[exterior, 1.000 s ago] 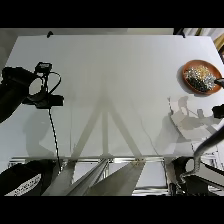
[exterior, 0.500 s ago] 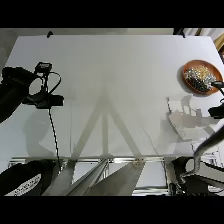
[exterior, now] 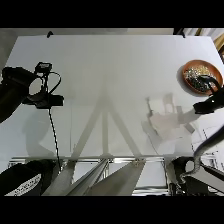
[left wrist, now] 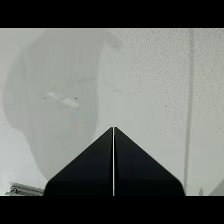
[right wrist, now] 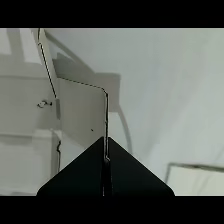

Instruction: Fold the box and place the chain.

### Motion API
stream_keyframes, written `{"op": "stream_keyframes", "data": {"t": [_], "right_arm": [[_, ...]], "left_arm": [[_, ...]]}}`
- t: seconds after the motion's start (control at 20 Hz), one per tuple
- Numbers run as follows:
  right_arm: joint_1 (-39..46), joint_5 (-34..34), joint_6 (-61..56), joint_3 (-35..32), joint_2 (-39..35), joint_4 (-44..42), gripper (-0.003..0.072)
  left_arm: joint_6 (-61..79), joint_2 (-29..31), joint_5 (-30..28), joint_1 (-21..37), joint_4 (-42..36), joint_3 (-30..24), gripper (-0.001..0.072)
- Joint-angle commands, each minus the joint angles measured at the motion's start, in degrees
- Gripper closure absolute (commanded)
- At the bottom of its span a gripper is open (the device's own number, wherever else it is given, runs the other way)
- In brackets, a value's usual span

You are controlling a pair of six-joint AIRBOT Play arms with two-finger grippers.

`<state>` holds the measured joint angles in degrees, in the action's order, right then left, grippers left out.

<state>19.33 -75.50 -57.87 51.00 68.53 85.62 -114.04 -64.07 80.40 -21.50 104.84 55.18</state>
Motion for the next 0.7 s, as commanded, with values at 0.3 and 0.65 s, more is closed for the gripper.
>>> {"op": "stream_keyframes", "data": {"t": [0.3, 0.65], "right_arm": [[-27.89, 25.03, -9.4, -22.08, -25.94, -26.38, 0.0669], [-48.19, 45.46, -30.05, -29.24, -27.43, -17.73, 0.0669]], "left_arm": [[0.02, 0.04, 0.0, -0.04, 0.0, 0.04, 0.0699], [0.02, 0.04, -1.25, -0.04, 0.0, 0.04, 0.0699]]}}
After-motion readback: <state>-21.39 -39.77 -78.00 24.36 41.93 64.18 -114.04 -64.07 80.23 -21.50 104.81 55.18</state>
